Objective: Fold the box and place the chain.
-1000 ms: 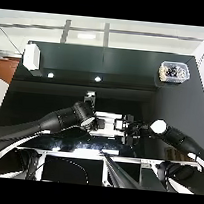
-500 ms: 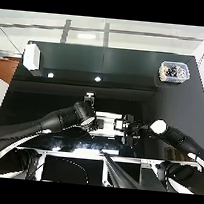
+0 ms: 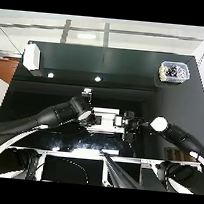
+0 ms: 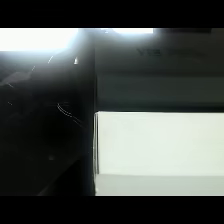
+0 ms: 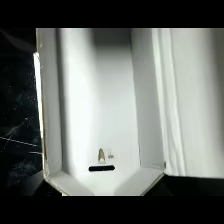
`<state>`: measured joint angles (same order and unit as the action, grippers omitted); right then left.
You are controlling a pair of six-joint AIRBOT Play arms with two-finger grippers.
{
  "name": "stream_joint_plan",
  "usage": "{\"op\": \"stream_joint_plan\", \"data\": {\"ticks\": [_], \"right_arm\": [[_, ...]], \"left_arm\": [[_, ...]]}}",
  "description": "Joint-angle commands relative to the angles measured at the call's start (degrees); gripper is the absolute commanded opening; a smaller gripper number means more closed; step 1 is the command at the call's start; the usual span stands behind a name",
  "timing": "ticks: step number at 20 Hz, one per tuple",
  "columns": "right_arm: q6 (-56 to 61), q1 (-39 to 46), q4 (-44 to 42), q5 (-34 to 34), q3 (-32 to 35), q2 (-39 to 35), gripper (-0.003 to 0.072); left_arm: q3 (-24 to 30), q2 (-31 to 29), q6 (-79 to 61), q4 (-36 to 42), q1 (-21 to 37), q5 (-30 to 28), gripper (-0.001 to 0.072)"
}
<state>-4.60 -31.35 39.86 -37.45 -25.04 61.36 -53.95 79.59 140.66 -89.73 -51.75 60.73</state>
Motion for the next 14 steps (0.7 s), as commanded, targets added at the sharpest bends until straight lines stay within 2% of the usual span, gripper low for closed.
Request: {"op": "stream_joint_plan", "data": {"ticks": [1, 4, 5, 6, 7, 14], "right_arm": [[3.67, 1.86, 5.44, -2.86, -2.93, -0.26, 0.0696], [3.56, 2.05, 6.86, -3.85, -2.91, 0.00, 0.0695], [3.54, 2.05, 6.71, -3.89, -2.91, 0.00, 0.0673], [3.52, 2.05, 6.67, -3.87, -2.91, 0.00, 0.0568], [3.52, 2.05, 6.64, -3.87, -2.91, 0.04, 0.0541], [2.21, 2.05, 0.20, -3.54, -2.91, 0.39, 0.0539]], "left_arm": [[-0.02, -0.31, -1.46, -1.18, 2.67, -0.07, 0.0028], [-0.02, 0.37, -5.81, -1.77, 3.08, -0.57, 0.0027], [-0.02, 0.83, -6.82, -1.75, 3.10, -0.26, 0.0027], [-0.02, 1.07, -6.99, -1.75, 3.10, -0.26, 0.0027], [-0.02, 1.11, -6.99, -1.73, 3.10, -0.52, 0.0028], [-0.02, 1.09, -6.95, -1.49, 3.10, -0.68, 0.0028]]}}
